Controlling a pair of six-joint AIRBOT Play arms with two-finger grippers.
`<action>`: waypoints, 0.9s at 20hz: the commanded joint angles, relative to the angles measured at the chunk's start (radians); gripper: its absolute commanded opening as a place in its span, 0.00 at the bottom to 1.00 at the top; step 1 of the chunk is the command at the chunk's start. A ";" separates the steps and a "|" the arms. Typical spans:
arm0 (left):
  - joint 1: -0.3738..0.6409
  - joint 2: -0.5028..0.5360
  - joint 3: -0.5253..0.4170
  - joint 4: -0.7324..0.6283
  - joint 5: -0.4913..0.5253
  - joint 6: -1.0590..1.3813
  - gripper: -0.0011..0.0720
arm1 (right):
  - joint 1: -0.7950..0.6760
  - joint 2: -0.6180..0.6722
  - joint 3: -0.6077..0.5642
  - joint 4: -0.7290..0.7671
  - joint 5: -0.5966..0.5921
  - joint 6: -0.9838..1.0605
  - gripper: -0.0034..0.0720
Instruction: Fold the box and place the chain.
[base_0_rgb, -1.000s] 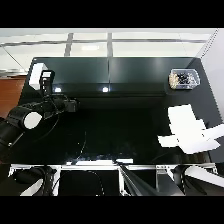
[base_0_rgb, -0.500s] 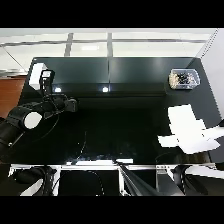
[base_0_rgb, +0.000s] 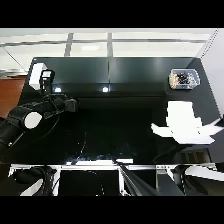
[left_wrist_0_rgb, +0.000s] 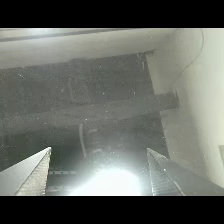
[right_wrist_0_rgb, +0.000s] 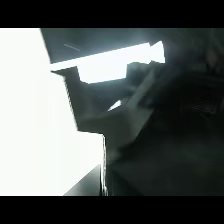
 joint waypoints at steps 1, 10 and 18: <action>0.001 -0.003 0.000 0.001 0.017 0.000 0.98 | 0.146 0.135 -0.055 0.106 -0.046 0.043 0.07; -0.104 -0.036 0.000 -0.090 0.047 0.006 0.98 | 0.715 0.562 -0.475 0.496 -0.488 0.266 0.07; 0.148 -0.492 0.286 -0.947 -0.353 0.569 0.98 | 1.262 0.542 -0.716 0.682 -1.052 0.331 0.07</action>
